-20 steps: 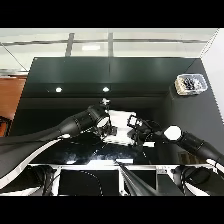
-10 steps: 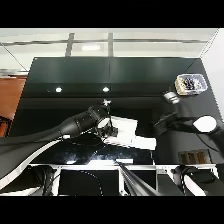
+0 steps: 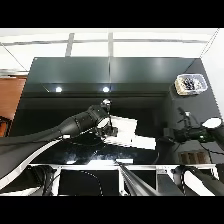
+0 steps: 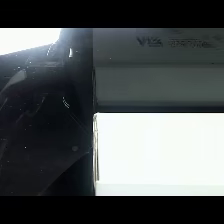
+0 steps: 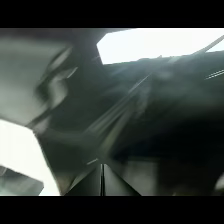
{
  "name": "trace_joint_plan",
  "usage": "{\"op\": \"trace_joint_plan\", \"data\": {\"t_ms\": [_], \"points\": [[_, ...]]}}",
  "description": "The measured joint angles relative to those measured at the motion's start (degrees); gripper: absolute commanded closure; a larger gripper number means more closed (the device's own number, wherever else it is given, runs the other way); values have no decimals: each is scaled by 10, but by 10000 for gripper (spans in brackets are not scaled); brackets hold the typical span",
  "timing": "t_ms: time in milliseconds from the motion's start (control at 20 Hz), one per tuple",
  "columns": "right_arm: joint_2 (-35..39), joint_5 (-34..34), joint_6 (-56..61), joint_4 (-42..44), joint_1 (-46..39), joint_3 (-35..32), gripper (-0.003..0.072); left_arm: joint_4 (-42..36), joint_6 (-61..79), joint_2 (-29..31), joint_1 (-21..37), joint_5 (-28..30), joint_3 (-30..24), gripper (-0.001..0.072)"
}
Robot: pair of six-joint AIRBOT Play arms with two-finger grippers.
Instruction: Fold the box and place the chain.
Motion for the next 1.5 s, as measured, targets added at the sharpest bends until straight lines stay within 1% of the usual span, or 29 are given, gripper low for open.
{"op": "trace_joint_plan", "data": {"t_ms": [200, 400, 450, 500, 550, 600, 800, 1000, 1050, 1100, 1300, 1350, 1400, 1450, 1500], "points": [[-52, 31, -60, 62, 78, -3, 668, 0, 0, 0, 0, 0, 0, 676], [-67, 40, -125, 129, 118, 4, 664, 0, 0, 0, 0, 0, 0, 676], [-68, 41, -133, 139, 122, 9, 582, 0, 0, 0, 0, 0, 0, 676], [-68, 42, -141, 146, 125, 17, 326, 0, 0, 0, 0, 0, 0, 676], [-68, 44, -147, 153, 127, 25, 181, 0, 0, 0, 0, 0, 0, 676], [-69, 46, -151, 157, 129, 33, 159, 0, 0, 0, 0, 0, 0, 676], [-69, 59, -154, 167, 134, 55, 159, 0, 0, 0, 0, 0, 0, 676], [-69, 62, -122, 190, 156, 61, 159, 0, 0, 0, 0, 0, 0, 676], [-69, 60, -111, 197, 163, 62, 126, 0, 0, 0, 0, 1, 0, 676], [-69, 57, -102, 203, 172, 63, 71, 0, 0, 0, 0, 0, 0, 677], [-69, 37, -78, 217, 207, 63, 73, 0, 0, 0, 0, 1, 0, 676], [-69, 30, -70, 219, 216, 64, 82, 0, 0, 0, 0, 1, 0, 676], [-69, 21, -62, 219, 226, 64, 154, 0, 0, 0, 0, 1, 0, 677], [-69, 11, -50, 220, 236, 66, 174, 1, 0, 0, 0, 1, 0, 677], [-69, 1, -40, 220, 247, 68, 212, 1, 0, 0, 0, 1, 0, 676]]}}
